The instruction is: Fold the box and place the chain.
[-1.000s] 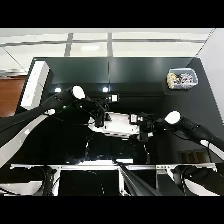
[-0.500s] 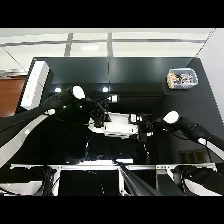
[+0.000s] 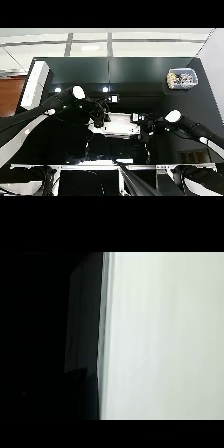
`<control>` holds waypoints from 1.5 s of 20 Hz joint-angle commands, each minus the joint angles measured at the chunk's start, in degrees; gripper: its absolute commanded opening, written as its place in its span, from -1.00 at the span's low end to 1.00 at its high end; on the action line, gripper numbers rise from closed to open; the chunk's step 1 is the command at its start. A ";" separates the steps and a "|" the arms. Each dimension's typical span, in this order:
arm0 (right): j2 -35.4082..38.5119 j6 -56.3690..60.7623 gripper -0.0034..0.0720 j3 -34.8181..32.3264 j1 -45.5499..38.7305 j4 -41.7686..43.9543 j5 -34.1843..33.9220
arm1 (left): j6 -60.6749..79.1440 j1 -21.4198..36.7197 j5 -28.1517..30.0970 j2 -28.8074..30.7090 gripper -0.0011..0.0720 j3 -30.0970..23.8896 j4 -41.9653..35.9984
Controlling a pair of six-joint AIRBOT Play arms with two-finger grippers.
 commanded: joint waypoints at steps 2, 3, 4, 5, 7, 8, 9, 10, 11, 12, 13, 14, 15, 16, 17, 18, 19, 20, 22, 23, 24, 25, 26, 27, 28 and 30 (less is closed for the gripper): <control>-0.04 0.00 0.91 -0.04 -0.17 -0.74 -0.07 | 0.04 -0.02 -0.02 -0.04 -0.90 -0.04 0.02; -0.04 0.02 0.91 -0.04 -0.17 -0.74 -0.09 | 0.04 -0.02 -0.02 -0.04 -0.90 -0.04 0.02; -0.04 0.00 0.91 -0.04 -0.17 -0.74 -0.11 | 0.04 -0.02 -0.02 -0.04 -0.90 -0.04 0.02; -0.04 0.02 0.91 -0.04 -0.17 -0.74 -0.11 | 0.04 -0.02 -0.04 -0.04 -0.90 -0.04 0.00; -0.04 0.00 0.91 -0.04 -0.17 -0.74 -0.11 | 0.04 -0.02 -0.04 -0.04 -0.90 -0.04 -0.02; -0.04 0.02 0.91 -0.04 -0.17 -0.74 -0.17 | 0.04 -0.02 -0.07 -0.04 -0.90 -0.04 -0.02; -0.04 0.04 0.90 -0.04 -0.17 -0.74 -0.17 | 0.04 -0.02 -0.07 -0.04 -0.90 -0.04 -0.02; -0.04 0.09 0.91 -0.04 -0.17 -0.74 -0.26 | 0.04 -0.02 -0.04 -0.04 -0.90 -0.04 -0.02; -0.04 0.20 0.90 -0.04 -0.17 -0.74 -0.35 | 0.04 -0.02 -0.07 -0.04 -0.90 -0.04 -0.02; -0.04 0.26 0.90 -0.04 -0.17 -0.70 -0.48 | 0.04 -0.02 -0.04 -0.04 -0.90 -0.04 -0.02; -0.04 0.26 0.58 -0.04 -0.17 -0.68 -0.48 | 0.04 -0.02 -0.04 -0.04 -0.90 -0.04 -0.02; -0.04 0.28 0.37 -0.04 -0.17 -0.63 -0.50 | 0.04 -0.02 -0.04 -0.04 -0.90 -0.04 0.00; -0.04 0.28 0.37 -0.04 -0.17 -0.63 -0.50 | 0.07 -0.02 -0.04 -0.04 -0.90 -0.04 0.00; -0.04 0.28 0.37 -0.04 -0.17 -0.63 -0.50 | 0.04 -0.02 -0.07 -0.04 -0.90 -0.04 -0.02; -0.04 0.28 0.37 -0.04 -0.17 -0.63 -0.50 | 0.04 -0.02 -0.07 -0.04 -0.89 -0.04 -0.02; -0.04 0.28 0.37 -0.04 -0.17 -0.63 -0.50 | 0.02 -0.02 -0.28 -0.04 -0.89 -0.04 -0.04; -0.04 0.28 0.37 -0.04 -0.17 -0.63 -0.50 | 0.04 0.00 -1.03 -0.04 -0.89 0.04 -0.02; -0.04 0.28 0.37 -0.04 -0.17 -0.63 -0.50 | -0.13 0.04 -1.44 -0.02 -0.88 0.04 -0.02; -0.04 0.28 0.37 -0.04 -0.17 -0.63 -0.48 | -2.84 0.11 -2.60 0.15 -0.44 0.20 0.00; -0.04 0.28 0.37 -0.04 -0.17 -0.63 -0.50 | -4.26 0.13 -3.58 0.74 -0.20 0.24 0.42; -0.04 0.28 0.37 -0.04 -0.17 -0.63 -0.48 | -5.70 0.11 -4.42 1.66 0.16 0.26 1.92; -0.04 0.28 0.37 -0.04 -0.17 -0.61 -0.48 | -9.51 0.11 -4.68 3.04 0.58 0.26 4.81; -0.04 0.26 0.36 -0.04 -0.17 -0.63 -0.48 | -15.19 0.13 -4.66 4.61 1.00 0.26 9.05; -0.04 0.26 -0.03 -0.04 -0.17 -0.63 -0.46 | -21.00 0.28 -5.29 6.49 1.00 0.26 14.51; -0.04 0.26 -0.29 -0.04 -0.17 -0.66 -0.44 | -24.76 0.50 -7.15 8.37 1.00 0.24 19.52; -0.04 0.26 -0.30 -0.04 -0.17 -0.66 -0.44 | -30.82 1.68 -11.85 12.24 0.99 0.24 26.01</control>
